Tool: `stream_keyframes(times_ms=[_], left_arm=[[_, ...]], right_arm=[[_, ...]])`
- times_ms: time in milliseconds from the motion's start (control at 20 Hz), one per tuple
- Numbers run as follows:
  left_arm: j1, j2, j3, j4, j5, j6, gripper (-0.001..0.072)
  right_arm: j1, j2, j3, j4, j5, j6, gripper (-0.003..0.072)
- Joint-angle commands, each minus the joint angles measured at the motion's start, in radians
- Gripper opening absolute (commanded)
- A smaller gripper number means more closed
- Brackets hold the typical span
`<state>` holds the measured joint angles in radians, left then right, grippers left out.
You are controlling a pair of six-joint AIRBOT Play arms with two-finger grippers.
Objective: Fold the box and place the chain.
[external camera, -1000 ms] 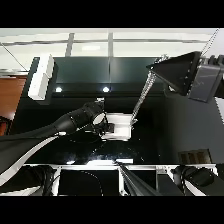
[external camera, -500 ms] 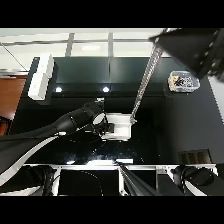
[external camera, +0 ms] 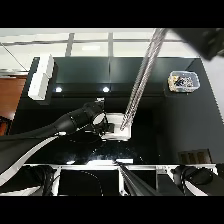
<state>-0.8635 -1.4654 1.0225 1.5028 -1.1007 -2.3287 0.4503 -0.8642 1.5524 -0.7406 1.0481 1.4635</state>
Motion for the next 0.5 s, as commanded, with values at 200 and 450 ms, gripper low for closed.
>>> stream_keyframes(times_ms=[200,450], left_arm=[[0.001,0.0,0.001,0.0,0.0,0.0,0.0031],[0.001,0.0,0.001,0.0,0.0,0.0,0.0031]], right_arm=[[0.001,-0.03,-0.15,-0.035,0.071,0.014,0.0013],[0.0,-0.03,-0.335,-0.046,0.064,0.014,0.0013]])
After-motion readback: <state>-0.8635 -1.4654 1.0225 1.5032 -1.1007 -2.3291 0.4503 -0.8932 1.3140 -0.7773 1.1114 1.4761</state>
